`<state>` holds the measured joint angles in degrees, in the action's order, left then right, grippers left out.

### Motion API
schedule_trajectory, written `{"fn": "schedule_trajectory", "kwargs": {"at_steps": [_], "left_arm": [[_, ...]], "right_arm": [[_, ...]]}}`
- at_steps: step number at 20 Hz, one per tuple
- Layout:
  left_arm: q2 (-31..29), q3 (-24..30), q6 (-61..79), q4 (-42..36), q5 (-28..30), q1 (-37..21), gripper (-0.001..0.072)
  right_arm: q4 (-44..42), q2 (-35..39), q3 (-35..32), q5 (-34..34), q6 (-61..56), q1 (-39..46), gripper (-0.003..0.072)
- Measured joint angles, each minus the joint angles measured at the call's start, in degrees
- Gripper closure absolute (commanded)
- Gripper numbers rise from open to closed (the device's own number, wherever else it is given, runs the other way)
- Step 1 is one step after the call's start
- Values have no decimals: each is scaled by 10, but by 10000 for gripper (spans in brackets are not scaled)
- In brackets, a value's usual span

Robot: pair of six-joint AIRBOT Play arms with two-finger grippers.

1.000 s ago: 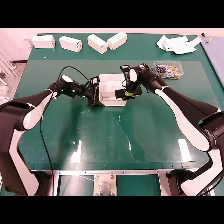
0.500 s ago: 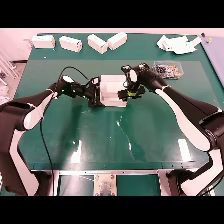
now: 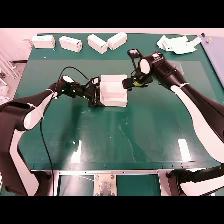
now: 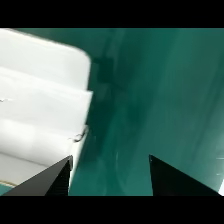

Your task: Fold the box and place the chain.

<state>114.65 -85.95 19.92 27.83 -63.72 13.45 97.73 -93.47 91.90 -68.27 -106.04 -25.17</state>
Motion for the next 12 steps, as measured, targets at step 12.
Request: {"fn": "schedule_trajectory", "kwargs": {"at_steps": [12], "left_arm": [[0,0,0,0,0,0,183]], "right_arm": [[-12,5,-19,181,83,217,358]]}}
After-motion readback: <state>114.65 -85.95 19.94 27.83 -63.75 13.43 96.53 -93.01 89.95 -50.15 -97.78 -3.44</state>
